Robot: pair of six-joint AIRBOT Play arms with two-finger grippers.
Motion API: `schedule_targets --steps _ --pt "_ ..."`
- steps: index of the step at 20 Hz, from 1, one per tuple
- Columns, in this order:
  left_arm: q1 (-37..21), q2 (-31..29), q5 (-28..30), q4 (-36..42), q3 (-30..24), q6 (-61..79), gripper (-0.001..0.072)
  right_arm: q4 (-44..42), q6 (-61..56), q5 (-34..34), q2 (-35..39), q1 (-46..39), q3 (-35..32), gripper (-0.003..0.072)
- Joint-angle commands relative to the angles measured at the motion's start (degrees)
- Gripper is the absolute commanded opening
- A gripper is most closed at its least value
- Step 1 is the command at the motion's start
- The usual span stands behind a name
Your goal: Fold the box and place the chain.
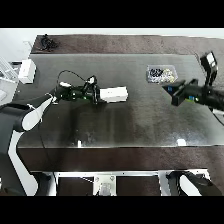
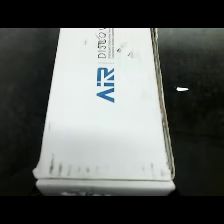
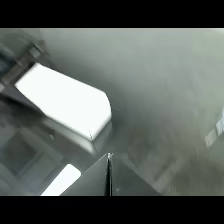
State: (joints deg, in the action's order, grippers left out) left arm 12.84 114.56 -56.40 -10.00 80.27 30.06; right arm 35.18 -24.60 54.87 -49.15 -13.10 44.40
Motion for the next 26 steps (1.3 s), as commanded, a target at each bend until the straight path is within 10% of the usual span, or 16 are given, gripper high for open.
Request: schedule_targets --steps 1,3,4,8,19,26 --pt "0.02 -0.04 -0.2 0.57 0.04 0.0 0.0465 0.28 -0.22 -1.31 2.54 -4.39 -8.31 0.0006" --pt "-0.11 -0.31 0.02 2.58 0.04 0.0 0.0333 0.31 0.02 -1.29 2.56 -4.66 -9.84 0.0007" --pt "-0.52 -0.85 -0.04 2.58 0.11 0.07 0.002 0.31 0.42 -1.29 2.56 -4.66 -9.94 0.0007" --pt "-2.8 -6.73 4.42 4.07 0.46 -3.91 0.0019 0.22 0.61 -1.33 2.64 -4.68 -9.92 0.0007" --pt "-17.44 -25.14 50.73 2.56 -8.61 -26.32 0.0018 -2.16 0.61 -1.53 2.64 -4.7 -9.92 0.0007" --pt "-27.82 -23.61 50.97 2.54 -17.18 -37.13 0.0019 -2.16 0.61 -1.51 2.64 -4.7 -9.92 0.0007"
